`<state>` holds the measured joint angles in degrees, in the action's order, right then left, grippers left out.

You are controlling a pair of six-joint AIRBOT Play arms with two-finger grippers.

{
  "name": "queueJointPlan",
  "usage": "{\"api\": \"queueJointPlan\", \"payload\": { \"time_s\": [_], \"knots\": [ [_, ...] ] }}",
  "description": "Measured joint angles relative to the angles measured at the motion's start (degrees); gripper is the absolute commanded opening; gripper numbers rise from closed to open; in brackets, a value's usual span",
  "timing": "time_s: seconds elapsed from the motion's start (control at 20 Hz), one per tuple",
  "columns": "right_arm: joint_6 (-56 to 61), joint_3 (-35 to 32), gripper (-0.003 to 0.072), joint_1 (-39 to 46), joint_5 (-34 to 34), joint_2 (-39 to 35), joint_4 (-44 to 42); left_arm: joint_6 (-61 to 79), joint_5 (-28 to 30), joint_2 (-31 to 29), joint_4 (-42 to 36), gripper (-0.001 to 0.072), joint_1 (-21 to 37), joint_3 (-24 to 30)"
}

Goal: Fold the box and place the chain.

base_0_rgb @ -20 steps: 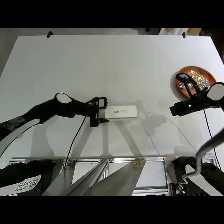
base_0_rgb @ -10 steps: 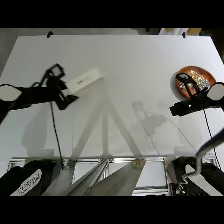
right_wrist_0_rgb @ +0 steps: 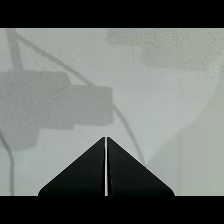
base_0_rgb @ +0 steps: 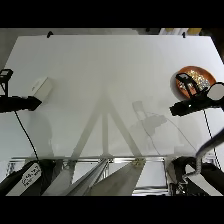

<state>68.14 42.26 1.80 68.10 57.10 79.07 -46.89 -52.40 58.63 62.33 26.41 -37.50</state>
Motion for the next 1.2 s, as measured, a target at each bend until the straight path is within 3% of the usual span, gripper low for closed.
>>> {"api": "queueJointPlan", "payload": {
  "time_s": [0.1, 0.2, 0.35, 0.4, 0.45, 0.5, 0.85, 1.2],
  "knots": [
    [0.0, 0.0, 0.0021, 0.0, 0.0, 0.0, 0.0, -1.2, -0.3, 1.3, 1.2, 0.0166, 1.1, 1.0],
    [0.0, 0.0, 0.0021, 0.0, 0.0, 0.0, 0.0, -1.7, -0.2, 2.1, 1.7, 0.0343, 1.8, 2.2],
    [0.0, 0.0, 0.0021, 0.0, 0.0, 0.0, 0.0, -2.3, -0.2, 2.7, 2.4, 0.0376, 2.2, 3.4],
    [0.0, 0.0, 0.0021, 0.0, 0.0, 0.0, 0.0, -2.4, -0.5, 2.8, 2.7, 0.0565, 2.2, 3.7],
    [0.0, 0.0, 0.0021, 0.0, 0.0, 0.0, 0.0, -2.9, -1.0, 2.9, 2.9, 0.0654, 2.3, 3.8],
    [0.0, 0.0, 0.0021, 0.0, 0.0, 0.0, 0.0, -4.0, -1.9, 2.9, 3.1, 0.0698, 2.3, 3.9],
    [0.0, 0.0, 0.0021, 0.0, 0.0, 0.0, 0.0, -11.6, -3.9, 1.5, 8.6, 0.0694, 0.0, 4.2],
    [0.0, 0.0, 0.0021, 0.0, 0.0, 0.0, 0.0, -16.0, -8.1, -13.8, 12.5, 0.0692, -8.5, 4.2]
  ]
}}
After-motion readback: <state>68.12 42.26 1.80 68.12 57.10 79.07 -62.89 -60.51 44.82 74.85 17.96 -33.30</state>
